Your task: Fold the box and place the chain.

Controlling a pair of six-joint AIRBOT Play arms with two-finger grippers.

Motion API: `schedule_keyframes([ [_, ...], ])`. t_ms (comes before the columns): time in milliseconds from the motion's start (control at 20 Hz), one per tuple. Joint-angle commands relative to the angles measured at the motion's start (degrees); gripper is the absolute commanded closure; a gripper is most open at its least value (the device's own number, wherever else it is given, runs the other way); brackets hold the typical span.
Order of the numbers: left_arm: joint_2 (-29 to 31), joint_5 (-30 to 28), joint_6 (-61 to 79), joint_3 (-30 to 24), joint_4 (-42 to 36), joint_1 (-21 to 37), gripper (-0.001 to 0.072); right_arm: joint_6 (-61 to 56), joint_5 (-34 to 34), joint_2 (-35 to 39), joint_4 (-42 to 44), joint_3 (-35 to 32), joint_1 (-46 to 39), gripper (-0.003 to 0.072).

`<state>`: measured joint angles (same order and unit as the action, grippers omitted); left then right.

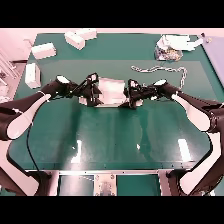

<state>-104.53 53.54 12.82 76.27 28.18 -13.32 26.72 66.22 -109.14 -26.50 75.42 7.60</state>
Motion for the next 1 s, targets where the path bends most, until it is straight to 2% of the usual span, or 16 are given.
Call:
schedule_keyframes([
  [0, 0.2, 0.1, 2.4, 1.0, -0.1, 0.1, 0.0001, 0.0, 0.1, 0.0, -0.1, 0.0, 0.0, 0.0113],
  [350, 1.7, -0.3, 2.4, 1.5, 1.4, 0.1, 0.0004, 0.0, 0.1, 0.0, -0.1, 0.0, 0.0, 0.0112],
  [450, 1.7, 0.5, 2.4, 1.5, 2.0, 0.1, 0.0205, 0.0, 0.1, 0.0, -0.1, 0.0, 0.0, 0.0113],
  [650, 1.7, 0.6, 2.4, 1.5, 4.9, 0.4, 0.0224, 0.0, 0.1, 0.0, -0.1, 0.0, 0.0, 0.0112],
  [850, 1.8, 1.2, 2.4, 1.5, 4.7, 3.1, 0.0236, 0.0, 0.1, 0.0, -0.1, 0.0, 0.0, 0.0113],
  [900, 2.1, 2.5, 2.7, 1.5, 4.5, 4.0, 0.0391, 0.0, 0.1, 0.0, -0.1, 0.0, 0.0, 0.0113],
  [950, 2.4, 3.4, 2.7, 1.5, 4.3, 4.7, 0.0431, 0.0, 0.1, 0.0, -0.1, 0.0, 0.0, 0.0112],
])
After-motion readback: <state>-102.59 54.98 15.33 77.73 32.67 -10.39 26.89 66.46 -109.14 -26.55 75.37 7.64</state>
